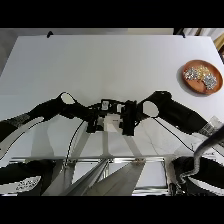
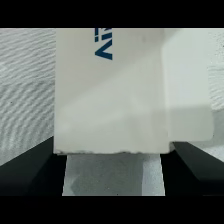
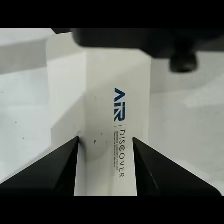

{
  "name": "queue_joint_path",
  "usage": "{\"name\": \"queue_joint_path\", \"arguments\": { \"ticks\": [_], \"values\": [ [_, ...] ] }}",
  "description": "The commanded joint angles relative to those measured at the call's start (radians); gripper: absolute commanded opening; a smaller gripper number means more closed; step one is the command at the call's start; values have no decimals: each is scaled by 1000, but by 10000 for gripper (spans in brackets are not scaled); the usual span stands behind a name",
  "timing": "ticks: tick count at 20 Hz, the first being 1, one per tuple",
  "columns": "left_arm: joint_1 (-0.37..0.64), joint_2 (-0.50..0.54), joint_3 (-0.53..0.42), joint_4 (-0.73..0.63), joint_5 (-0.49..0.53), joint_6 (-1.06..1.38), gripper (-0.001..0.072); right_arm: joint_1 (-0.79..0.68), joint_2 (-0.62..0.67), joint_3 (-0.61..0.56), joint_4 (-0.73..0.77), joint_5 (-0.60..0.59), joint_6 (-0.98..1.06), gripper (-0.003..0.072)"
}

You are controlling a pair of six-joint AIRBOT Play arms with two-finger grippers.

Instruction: Fold the box and place the chain.

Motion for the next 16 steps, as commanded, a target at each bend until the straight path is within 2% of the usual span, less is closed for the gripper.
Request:
{"name": "queue_joint_path", "arguments": {
  "ticks": [1,12,16],
  "values": [
    [1,0,0,1,0,2,212,1,1,-2,-19,-19,18,297],
    [1,0,0,1,0,2,212,1,24,-2,-62,-39,19,292],
    [1,0,0,1,0,2,212,1,24,-8,-64,-92,19,292]
  ]
}}
